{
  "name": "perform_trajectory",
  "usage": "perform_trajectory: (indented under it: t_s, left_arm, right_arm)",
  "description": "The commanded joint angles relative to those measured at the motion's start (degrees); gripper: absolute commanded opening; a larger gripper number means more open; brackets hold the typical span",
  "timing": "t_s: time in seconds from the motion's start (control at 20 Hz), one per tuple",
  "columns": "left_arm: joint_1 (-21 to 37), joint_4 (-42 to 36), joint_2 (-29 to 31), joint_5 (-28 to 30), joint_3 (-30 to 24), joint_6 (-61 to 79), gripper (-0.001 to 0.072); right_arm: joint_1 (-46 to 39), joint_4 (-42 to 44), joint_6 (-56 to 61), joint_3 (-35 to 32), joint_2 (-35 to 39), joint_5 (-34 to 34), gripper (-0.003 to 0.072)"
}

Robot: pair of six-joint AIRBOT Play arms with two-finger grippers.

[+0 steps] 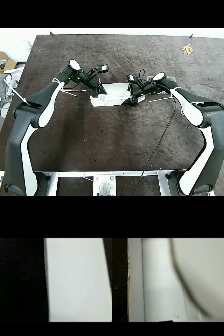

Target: Fold the box and place the chain.

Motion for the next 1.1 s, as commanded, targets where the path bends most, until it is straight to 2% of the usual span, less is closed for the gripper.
perform_trajectory:
  t_s: [0.0, 0.35, 0.4, 0.7, 0.75, 0.8, 1.05]
  left_arm:
    - [0.0, 0.0, -0.02, 0.07, -0.02, 0.0, 0.0011]
    - [0.0, -0.02, -0.02, 0.07, -0.02, -0.02, 0.0011]
    - [0.0, -0.02, -0.02, 0.07, -0.02, -0.02, 0.0011]
    - [0.0, -0.04, -0.02, 0.04, -0.02, -0.02, 0.001]
    - [0.0, -0.04, -0.02, 0.07, -0.02, -0.02, 0.001]
    - [0.0, -0.04, -0.02, 0.07, -0.02, -0.02, 0.0011]
    - [0.0, -0.07, -0.02, 0.09, -0.02, 0.0, 0.0011]
  right_arm:
    - [-0.07, -1.07, -0.13, 0.31, -0.04, -0.17, 0.0631]
    - [-0.09, -1.53, -0.09, 0.28, -0.04, -0.22, 0.0624]
    - [-0.09, -1.53, 0.37, 0.26, -0.04, -0.28, 0.0566]
    - [-0.2, -2.21, 1.86, 0.26, -0.07, -1.14, 0.0571]
    - [-0.2, -2.43, 1.86, 0.26, -0.07, -1.09, 0.0535]
    - [-0.2, -2.67, 1.84, 0.26, -0.07, -1.14, 0.0435]
    - [-0.2, -2.99, 1.81, 0.26, -0.07, -2.43, 0.0442]
